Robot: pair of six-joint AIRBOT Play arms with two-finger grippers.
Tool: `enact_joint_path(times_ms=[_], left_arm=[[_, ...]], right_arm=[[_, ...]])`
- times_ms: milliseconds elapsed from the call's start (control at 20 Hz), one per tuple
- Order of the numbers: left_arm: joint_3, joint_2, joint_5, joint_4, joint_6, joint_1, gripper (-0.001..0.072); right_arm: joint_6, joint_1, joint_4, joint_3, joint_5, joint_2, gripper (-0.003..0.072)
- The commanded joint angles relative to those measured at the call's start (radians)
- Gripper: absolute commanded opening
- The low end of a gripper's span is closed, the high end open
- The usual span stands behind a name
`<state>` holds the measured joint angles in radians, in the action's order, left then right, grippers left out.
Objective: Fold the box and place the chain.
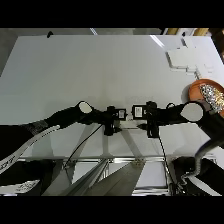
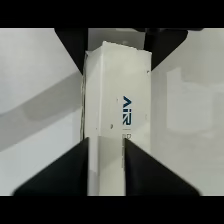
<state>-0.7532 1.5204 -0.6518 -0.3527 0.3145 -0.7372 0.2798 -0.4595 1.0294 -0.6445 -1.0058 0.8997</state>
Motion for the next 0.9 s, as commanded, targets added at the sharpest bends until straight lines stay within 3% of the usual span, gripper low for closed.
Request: enact_joint_path(times_ms=[0, 450, 850], left_arm=[[0.000, -0.001, 0.004, 0.001, -0.001, 0.000, 0.0218], [0.000, -0.001, 0.004, 0.001, -0.002, 0.000, 0.0218], [0.000, -0.001, 0.004, 0.001, -0.001, 0.000, 0.0218]], right_arm=[[0.000, 0.000, 0.006, 0.000, 0.034, -0.002, 0.0041], [0.041, -0.001, 0.013, 0.004, -0.005, 0.066, 0.0019], [0.045, -0.001, 0.011, 0.080, 0.029, 0.085, 0.0019]])
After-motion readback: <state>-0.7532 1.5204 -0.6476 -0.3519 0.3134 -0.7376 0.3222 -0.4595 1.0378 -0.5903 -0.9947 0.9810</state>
